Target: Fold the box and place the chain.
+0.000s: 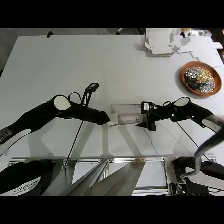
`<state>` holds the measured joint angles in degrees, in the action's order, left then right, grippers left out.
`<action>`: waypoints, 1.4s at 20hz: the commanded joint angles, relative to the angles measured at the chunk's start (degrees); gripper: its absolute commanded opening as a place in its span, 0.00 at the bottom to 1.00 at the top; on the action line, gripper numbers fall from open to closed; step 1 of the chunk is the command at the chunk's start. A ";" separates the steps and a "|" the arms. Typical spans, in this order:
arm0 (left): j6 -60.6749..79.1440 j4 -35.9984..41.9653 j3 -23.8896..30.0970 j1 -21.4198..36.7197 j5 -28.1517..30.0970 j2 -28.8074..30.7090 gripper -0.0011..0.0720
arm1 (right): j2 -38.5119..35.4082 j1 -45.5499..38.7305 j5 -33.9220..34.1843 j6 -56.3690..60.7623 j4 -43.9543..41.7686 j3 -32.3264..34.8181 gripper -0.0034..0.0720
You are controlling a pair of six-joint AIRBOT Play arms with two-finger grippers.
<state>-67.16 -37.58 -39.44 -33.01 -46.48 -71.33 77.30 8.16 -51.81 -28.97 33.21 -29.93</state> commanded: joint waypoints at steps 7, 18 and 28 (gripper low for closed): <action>-0.35 0.92 -0.33 -4.22 4.42 -2.16 0.59 | -0.02 -0.02 -0.02 0.00 -0.02 0.00 0.58; -9.38 -4.63 -4.15 -8.15 7.78 -5.70 0.65 | -0.02 -0.02 -0.02 0.00 -0.02 0.00 0.58; -24.11 -19.19 -7.74 -9.22 3.54 -5.70 0.65 | -0.02 -0.02 -0.02 0.00 -0.02 0.00 0.58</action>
